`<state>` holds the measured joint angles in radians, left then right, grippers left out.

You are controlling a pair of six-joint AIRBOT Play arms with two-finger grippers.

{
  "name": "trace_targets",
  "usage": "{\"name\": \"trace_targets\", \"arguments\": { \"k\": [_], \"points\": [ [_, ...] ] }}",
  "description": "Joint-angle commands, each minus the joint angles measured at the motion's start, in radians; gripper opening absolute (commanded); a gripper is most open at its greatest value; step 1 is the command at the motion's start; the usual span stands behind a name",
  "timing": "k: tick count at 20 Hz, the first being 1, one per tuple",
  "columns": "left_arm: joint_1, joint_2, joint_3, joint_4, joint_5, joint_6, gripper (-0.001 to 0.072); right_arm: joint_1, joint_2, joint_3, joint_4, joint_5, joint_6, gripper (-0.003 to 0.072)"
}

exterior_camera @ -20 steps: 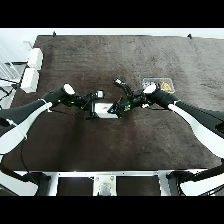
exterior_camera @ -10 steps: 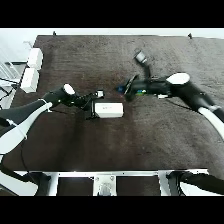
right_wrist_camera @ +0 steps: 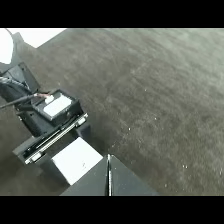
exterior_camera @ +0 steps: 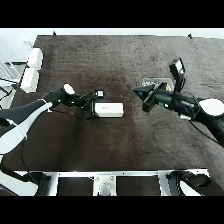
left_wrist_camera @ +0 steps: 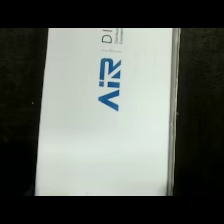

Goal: Fold the box and place the chain.

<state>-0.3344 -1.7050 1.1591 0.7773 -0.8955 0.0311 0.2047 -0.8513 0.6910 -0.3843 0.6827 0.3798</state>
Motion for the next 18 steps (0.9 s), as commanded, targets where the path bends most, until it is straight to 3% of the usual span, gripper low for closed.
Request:
{"name": "trace_targets", "arguments": {
  "k": [1,6,7,8,10,13,15,18],
  "points": [
    [0.001,0.001,0.002,-0.024,0.016,-0.001,0.0529,-0.009,0.079,-0.105,0.000,-0.029,0.010,0.0004],
    [0.001,0.001,0.002,-0.026,0.004,-0.001,0.0527,-0.009,0.085,-0.113,0.000,-0.028,0.014,0.0004],
    [0.001,0.001,0.005,-0.037,0.008,-0.002,0.0349,-0.009,0.085,-0.113,0.000,-0.028,0.014,0.0004],
    [0.003,0.002,0.013,-0.025,-0.022,-0.003,0.0035,-0.009,0.085,-0.113,0.000,-0.028,0.014,0.0004],
    [0.021,0.004,0.041,-0.019,-0.099,-0.093,0.0018,-0.009,0.085,-0.113,0.000,-0.028,0.014,0.0004],
    [0.068,0.071,0.035,-0.034,-0.106,-0.184,0.0014,-0.009,0.084,-0.113,0.000,-0.029,0.014,0.0004],
    [0.106,0.169,-0.009,-0.037,-0.016,-0.239,0.0014,-0.010,0.085,-0.113,-0.001,-0.029,0.014,0.0004],
    [0.172,0.369,-0.168,-0.041,0.213,-0.344,0.0013,-0.010,0.084,-0.113,-0.001,-0.031,0.013,0.0005]
  ]
}}
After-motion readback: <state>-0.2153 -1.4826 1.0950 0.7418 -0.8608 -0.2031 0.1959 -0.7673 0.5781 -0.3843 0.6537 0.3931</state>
